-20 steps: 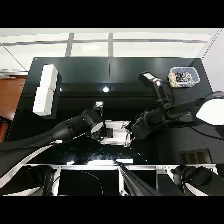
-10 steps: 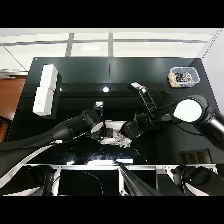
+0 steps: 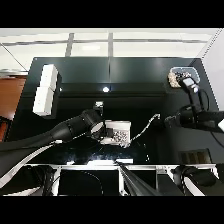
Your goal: Fold the box and place the chain.
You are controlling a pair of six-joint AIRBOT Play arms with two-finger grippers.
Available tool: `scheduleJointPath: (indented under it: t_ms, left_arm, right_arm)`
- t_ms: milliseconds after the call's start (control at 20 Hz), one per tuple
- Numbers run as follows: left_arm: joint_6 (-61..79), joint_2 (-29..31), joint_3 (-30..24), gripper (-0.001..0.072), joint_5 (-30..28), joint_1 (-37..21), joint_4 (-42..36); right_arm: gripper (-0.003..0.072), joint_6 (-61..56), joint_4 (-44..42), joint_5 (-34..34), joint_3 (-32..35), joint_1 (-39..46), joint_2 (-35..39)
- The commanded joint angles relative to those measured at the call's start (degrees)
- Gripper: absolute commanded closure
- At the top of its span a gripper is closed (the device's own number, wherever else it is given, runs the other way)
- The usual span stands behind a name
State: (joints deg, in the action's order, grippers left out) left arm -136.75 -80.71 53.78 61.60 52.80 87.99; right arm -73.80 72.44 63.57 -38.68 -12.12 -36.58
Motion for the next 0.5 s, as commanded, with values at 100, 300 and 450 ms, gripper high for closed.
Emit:
scheduleJointPath:
  t_ms: [100, 300, 450]
  left_arm:
    - [0.02, -0.04, 0.02, 0.0678, -0.02, -0.04, -0.02]
    - [0.02, -0.04, 0.02, 0.0678, -0.07, -0.04, 0.0]
    - [0.02, -0.09, 0.02, 0.0678, -0.11, -0.04, 0.02]
  right_arm:
    - [-0.0029, 13.49, 3.3, -22.16, 18.4, 3.8, 1.53]
    - [-0.0019, 13.42, 3.23, -39.87, 23.54, 4.15, 0.11]
    - [-0.0018, 13.44, 3.02, -44.37, 23.52, 4.24, -6.19]
